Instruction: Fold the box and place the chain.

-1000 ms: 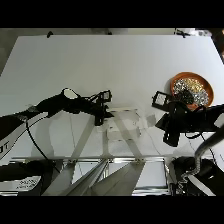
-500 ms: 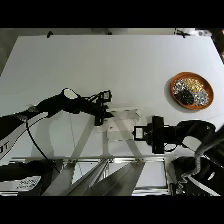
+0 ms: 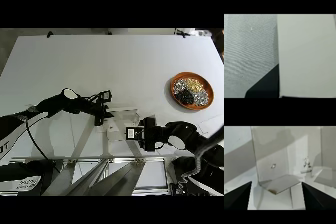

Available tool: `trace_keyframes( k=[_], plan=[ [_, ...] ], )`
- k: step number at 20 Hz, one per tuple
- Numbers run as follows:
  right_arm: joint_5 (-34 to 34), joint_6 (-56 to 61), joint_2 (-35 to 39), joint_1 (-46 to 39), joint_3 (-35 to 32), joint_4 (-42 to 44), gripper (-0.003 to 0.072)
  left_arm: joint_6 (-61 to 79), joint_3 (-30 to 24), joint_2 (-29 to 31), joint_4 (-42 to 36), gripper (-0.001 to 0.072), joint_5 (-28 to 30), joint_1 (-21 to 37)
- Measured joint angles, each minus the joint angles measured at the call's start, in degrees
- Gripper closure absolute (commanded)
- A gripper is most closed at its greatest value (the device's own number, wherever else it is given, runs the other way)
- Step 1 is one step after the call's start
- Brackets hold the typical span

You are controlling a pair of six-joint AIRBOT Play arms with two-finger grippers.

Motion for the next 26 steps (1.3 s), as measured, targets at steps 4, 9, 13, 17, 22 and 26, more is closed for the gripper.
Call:
trace_keyframes(
  k=[4, 9, 13, 17, 22, 26],
  plan=[
    [-5.46, -0.17, -0.92, 0.04, -0.02, -0.04, -0.0015, -0.02, 0.00, 0.00, -0.02, 0.0698, -0.02, 0.00],
    [-8.68, -0.17, -1.18, 0.04, -0.02, -2.14, 0.0069, -0.02, 0.00, 0.00, -0.02, 0.0698, 0.00, 0.00],
    [-10.05, -0.35, -1.20, -1.62, 0.13, -0.52, 0.0076, -0.02, 0.00, 0.00, -0.02, 0.0698, 0.00, 0.00],
    [-7.19, -4.15, -1.22, -5.79, 1.40, 5.14, 0.0077, -0.02, -0.02, 0.00, -0.02, 0.0698, 0.00, 0.00],
    [-4.07, -8.09, -1.27, -9.62, 2.29, 10.29, 0.0077, 0.00, -0.02, 0.00, -0.02, 0.0698, 0.00, 0.00],
    [-3.89, -13.70, -1.27, -10.97, 2.47, 14.62, 0.0076, 0.00, -0.02, 0.00, -0.02, 0.0698, 0.00, 0.00]
  ],
)
